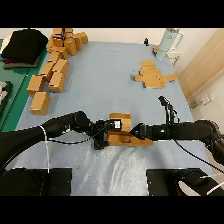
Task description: Fold the box.
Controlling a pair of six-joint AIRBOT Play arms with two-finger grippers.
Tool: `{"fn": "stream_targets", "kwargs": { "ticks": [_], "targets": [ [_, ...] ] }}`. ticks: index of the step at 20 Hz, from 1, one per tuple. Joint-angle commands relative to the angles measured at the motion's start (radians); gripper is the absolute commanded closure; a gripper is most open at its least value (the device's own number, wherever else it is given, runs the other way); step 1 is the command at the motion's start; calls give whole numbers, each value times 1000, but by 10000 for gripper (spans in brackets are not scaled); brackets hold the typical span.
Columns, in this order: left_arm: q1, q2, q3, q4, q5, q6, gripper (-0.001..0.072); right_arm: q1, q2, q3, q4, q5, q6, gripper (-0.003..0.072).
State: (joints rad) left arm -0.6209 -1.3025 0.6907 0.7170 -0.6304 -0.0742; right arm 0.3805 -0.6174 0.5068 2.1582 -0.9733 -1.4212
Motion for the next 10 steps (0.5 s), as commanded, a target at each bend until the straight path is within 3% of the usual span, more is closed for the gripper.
{"fn": "stream_targets", "kwargs": {
  "ticks": [1, 10],
  "targets": [
    [-3, -1, -1, 2, 0, 6, 298, 1, 0, 1, 6, 8, 1, -13],
    [-3, -1, -1, 1, -1, 6, 298, 1, -1, 1, 3, 53, 6, -11]
  ]
}}
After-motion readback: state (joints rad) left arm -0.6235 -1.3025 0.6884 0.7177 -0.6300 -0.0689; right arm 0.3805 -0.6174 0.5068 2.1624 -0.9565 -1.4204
